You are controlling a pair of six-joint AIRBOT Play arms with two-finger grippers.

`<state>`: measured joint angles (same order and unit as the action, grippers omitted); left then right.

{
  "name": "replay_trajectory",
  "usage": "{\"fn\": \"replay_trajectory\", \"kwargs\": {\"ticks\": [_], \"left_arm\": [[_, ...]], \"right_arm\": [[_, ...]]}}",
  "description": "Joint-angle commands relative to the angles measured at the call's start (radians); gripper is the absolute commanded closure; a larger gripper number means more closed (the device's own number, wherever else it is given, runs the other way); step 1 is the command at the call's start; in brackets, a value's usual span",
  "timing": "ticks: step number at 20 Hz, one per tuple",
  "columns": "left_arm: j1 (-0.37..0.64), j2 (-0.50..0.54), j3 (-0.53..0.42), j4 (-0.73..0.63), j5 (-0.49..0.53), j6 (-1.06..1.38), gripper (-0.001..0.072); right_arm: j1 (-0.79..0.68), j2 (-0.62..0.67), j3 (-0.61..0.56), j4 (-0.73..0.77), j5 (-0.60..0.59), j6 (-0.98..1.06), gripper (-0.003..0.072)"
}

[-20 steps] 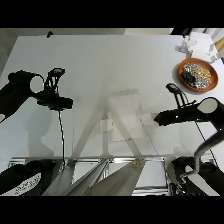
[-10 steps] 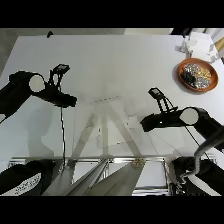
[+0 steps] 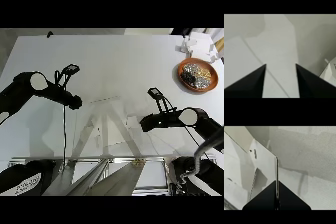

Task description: Fold the box and place the chain.

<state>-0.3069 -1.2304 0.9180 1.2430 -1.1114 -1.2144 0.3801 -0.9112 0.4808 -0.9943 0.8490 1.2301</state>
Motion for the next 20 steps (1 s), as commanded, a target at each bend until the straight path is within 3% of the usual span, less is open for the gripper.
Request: {"fn": "replay_trajectory", "kwargs": {"ticks": [1, 5, 6, 13, 18, 20], "left_arm": [[0.003, -0.051, -0.003, -0.09, -0.076, 0.199, 0.0249], [0.058, -0.068, -0.063, -0.509, -0.1, 0.56, 0.0251], [0.059, -0.069, -0.084, -0.558, -0.091, 0.626, 0.0253], [0.057, -0.069, -0.203, -0.588, -0.023, 0.802, 0.0251], [0.053, -0.095, -0.246, -0.84, 0.032, 1.003, 0.0257], [0.043, -0.125, -0.246, -0.856, 0.047, 1.013, 0.0258]], "right_arm": [[0.001, 0.001, 0.0, 0.0, -0.001, 0.001, 0.0675], [0.001, 0.001, 0.0, 0.0, 0.0, 0.001, 0.0675], [0.001, 0.001, 0.0, 0.0, -0.001, 0.001, 0.0675], [0.001, 0.001, 0.0, 0.001, 0.0, 0.001, 0.0675], [0.001, 0.001, 0.0, 0.001, 0.0, 0.001, 0.0675], [0.001, 0.001, 0.0, 0.001, 0.001, 0.001, 0.0675]]}}
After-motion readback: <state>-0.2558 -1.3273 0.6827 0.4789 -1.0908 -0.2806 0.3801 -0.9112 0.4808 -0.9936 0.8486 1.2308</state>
